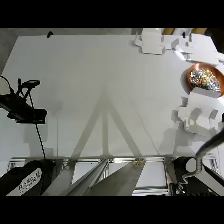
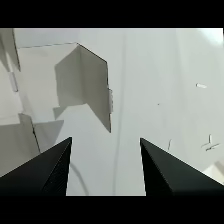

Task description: Fold the box and place the chain.

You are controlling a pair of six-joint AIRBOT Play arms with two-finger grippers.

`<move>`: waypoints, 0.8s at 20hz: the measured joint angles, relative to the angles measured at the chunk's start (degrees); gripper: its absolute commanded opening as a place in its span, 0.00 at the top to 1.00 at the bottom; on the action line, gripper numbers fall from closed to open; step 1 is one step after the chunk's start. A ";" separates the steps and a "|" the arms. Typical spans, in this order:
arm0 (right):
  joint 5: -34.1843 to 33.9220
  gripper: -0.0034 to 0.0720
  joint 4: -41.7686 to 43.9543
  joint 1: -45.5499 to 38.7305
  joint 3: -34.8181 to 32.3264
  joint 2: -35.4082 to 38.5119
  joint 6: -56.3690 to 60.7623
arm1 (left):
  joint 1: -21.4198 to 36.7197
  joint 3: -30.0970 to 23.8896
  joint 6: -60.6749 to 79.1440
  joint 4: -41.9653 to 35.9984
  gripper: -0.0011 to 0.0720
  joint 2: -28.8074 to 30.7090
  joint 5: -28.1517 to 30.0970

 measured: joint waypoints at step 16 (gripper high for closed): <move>-8.31 0.93 0.13 1.16 1.66 -12.74 -2.95 | 0.00 -0.02 0.00 0.00 0.45 0.00 0.00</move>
